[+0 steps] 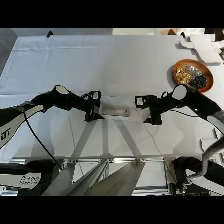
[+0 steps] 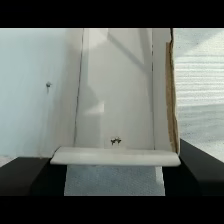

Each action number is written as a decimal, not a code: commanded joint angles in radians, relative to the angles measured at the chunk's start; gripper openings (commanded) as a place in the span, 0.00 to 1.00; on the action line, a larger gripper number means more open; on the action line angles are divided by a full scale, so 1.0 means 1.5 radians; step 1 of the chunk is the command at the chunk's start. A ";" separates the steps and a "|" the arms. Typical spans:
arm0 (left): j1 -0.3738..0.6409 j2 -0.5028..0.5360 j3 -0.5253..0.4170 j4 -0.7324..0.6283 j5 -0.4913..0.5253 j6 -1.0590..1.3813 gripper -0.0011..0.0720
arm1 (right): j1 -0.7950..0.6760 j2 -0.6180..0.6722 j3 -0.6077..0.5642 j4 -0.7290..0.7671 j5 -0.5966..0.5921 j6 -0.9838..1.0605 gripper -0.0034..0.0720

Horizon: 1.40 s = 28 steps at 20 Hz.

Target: Fold the box and place the chain.

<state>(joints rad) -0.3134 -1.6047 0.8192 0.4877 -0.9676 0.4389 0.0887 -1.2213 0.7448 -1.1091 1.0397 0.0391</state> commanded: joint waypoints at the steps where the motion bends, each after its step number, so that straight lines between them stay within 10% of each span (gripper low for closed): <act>1: 0.000 0.000 0.000 0.002 -0.004 0.002 0.56 | 0.000 0.029 0.001 -0.059 0.033 0.039 0.91; 5: 0.000 0.000 0.000 0.002 -0.004 0.002 0.56 | 0.001 0.044 0.001 -0.071 0.048 0.069 0.87; 8: 0.000 0.000 0.000 0.002 -0.003 0.002 0.56 | 0.000 0.065 0.001 -0.058 0.050 0.076 0.30; 11: 0.000 0.000 0.000 0.002 -0.003 0.002 0.56 | 0.000 0.096 0.001 -0.006 0.050 0.080 0.07; 20: 0.000 0.000 0.000 0.002 -0.003 0.002 0.56 | 0.001 0.100 0.001 0.298 -0.041 -0.002 0.05; 28: 0.000 0.000 0.000 0.002 -0.003 0.002 0.56 | -0.002 -0.151 0.075 0.508 0.012 -0.049 0.05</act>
<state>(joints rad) -0.3134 -1.6047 0.8192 0.4900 -0.9730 0.4408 0.0883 -1.3167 0.8043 -0.4694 1.0206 -0.0200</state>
